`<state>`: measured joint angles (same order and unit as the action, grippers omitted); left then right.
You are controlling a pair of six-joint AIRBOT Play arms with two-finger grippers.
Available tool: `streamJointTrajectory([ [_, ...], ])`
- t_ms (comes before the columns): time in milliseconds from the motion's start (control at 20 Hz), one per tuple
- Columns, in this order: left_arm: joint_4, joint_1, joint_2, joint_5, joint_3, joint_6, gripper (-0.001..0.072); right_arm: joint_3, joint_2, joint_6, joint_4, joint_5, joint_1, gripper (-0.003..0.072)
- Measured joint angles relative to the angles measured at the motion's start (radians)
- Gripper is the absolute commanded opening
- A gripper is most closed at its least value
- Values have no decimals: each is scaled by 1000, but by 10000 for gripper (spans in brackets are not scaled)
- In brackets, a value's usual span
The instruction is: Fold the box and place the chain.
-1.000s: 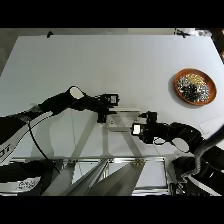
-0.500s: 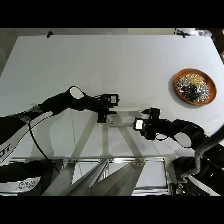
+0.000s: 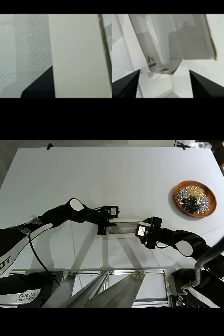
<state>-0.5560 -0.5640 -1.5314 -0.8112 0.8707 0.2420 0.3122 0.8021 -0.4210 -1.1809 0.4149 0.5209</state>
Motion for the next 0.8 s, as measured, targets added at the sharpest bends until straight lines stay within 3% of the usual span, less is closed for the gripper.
streamJointTrajectory([
  [350, 0, 0, 0, -2, 0, 0, 11, 23, 65, 188, 106, 32, -28, 689],
  [800, 0, 0, 0, -1, 0, 0, 11, 80, 108, 245, 150, 99, -84, 690],
])
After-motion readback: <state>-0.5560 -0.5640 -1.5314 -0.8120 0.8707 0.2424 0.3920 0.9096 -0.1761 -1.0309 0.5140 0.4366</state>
